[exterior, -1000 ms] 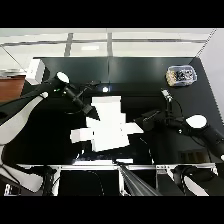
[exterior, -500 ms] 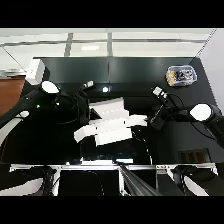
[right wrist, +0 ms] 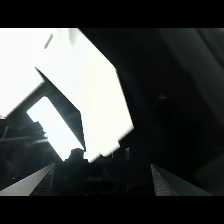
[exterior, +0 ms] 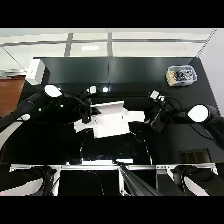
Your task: Fold the box and place the chain.
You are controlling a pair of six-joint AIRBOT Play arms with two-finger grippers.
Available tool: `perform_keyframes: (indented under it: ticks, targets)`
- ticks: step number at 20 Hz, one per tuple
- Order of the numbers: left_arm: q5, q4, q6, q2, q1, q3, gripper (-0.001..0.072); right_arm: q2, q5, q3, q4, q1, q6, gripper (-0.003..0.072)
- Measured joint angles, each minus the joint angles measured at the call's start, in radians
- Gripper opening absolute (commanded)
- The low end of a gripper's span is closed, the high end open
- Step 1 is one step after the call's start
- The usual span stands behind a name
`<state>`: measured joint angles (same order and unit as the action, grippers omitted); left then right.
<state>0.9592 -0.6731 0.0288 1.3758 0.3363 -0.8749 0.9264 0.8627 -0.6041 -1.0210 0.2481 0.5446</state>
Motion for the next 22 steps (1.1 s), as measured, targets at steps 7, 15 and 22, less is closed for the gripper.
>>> perform_keyframes:
  ticks: [7, 15, 22]
  targets:
    - [-0.014, -0.002, 0.045, 0.043, 0.063, 0.000, 0.0028, 0.071, -0.030, 0.018, 0.048, 0.140, -0.188, 0.0694]
    - [-0.016, -0.003, 0.070, 0.068, 0.076, 0.000, 0.0029, 0.158, -0.004, 0.034, 0.089, 0.186, -0.356, 0.0694]
    - [-0.015, -0.002, 0.072, 0.084, 0.077, 0.000, 0.0029, 0.167, -0.055, 0.081, 0.152, 0.252, -0.414, 0.0695]
